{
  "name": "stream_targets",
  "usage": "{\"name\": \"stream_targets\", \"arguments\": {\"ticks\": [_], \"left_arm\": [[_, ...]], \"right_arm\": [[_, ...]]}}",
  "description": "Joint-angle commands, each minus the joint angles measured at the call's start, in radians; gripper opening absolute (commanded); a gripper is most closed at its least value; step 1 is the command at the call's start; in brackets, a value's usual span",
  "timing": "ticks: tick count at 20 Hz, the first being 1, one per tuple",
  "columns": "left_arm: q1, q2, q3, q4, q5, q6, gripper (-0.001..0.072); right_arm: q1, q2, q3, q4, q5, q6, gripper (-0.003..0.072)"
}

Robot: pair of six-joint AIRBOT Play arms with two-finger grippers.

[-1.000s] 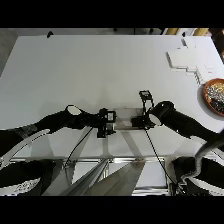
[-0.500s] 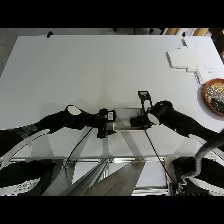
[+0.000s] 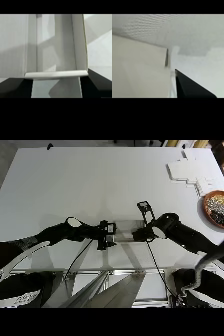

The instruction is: Fold the box and place the chain.

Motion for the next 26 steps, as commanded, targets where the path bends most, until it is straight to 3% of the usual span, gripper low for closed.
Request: {"name": "stream_targets", "arguments": {"ticks": [1,6,10,12,15,18,26], "left_arm": [[0.0,0.0,0.0,-0.003,-0.004,-0.001,0.0275],[0.0,0.0,0.0,-0.003,-0.004,-0.001,0.0275],[0.0,0.0,0.0,-0.003,-0.004,-0.001,0.0275],[0.0,0.0,0.0,-0.003,-0.004,-0.001,0.0275],[0.0,0.0,0.0,-0.003,-0.004,-0.001,0.0275],[0.0,0.0,0.0,-0.003,-0.004,-0.001,0.0275],[0.0,0.0,0.0,-0.003,-0.005,-0.001,0.0275]], "right_arm": [[0.0,0.127,0.015,0.002,0.086,-0.143,0.0298],[-0.075,0.259,0.132,-0.006,0.243,-0.237,0.0299],[-0.326,0.285,0.345,-0.006,0.339,-0.403,0.0296],[-0.492,0.285,0.405,-0.023,0.31,-0.484,0.0294],[-0.757,0.262,0.406,-0.07,0.234,-0.552,0.0295],[-0.956,0.193,0.404,-0.06,0.081,-0.548,0.0294],[-1.211,-0.091,0.404,-0.069,-0.003,-0.576,0.0292]]}}
